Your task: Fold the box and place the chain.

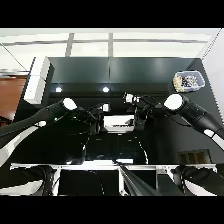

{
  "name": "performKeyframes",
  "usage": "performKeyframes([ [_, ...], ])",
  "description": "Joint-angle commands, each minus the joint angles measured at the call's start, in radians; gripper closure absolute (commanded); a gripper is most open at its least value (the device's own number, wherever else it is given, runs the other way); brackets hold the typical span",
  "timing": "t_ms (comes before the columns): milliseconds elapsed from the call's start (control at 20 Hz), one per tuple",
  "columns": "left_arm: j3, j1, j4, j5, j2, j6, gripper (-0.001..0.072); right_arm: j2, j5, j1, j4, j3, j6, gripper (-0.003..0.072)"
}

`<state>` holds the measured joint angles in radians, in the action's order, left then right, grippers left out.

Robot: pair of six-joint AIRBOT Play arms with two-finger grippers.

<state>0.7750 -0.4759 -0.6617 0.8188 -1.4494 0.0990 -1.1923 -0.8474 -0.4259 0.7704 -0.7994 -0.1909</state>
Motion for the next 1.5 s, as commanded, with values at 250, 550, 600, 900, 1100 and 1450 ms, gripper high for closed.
performKeyframes([
  [250, 0.000, 0.000, 0.000, 0.001, 0.000, 0.002, 0.0357, 0.006, -0.072, -0.003, 0.009, 0.002, -0.108, 0.0261],
  [550, 0.000, 0.000, 0.000, 0.001, 0.000, 0.002, 0.0357, 0.006, -0.068, -0.003, 0.013, 0.002, -0.116, 0.0380],
  [600, 0.000, 0.000, 0.000, 0.001, 0.000, 0.002, 0.0357, 0.006, -0.068, -0.003, 0.013, 0.005, -0.116, 0.0379],
  [900, 0.000, 0.000, 0.000, 0.001, 0.000, 0.002, 0.0358, 0.005, -0.068, -0.003, 0.013, 0.014, -0.117, 0.0377],
  [1100, 0.000, 0.000, 0.000, 0.000, -0.001, 0.002, 0.0357, 0.004, -0.073, -0.003, 0.013, 0.018, -0.132, 0.0377],
  [1450, 0.000, 0.000, 0.000, 0.000, -0.001, 0.002, 0.0358, 0.000, -0.049, -0.002, -0.014, 0.047, -0.169, 0.0377],
])
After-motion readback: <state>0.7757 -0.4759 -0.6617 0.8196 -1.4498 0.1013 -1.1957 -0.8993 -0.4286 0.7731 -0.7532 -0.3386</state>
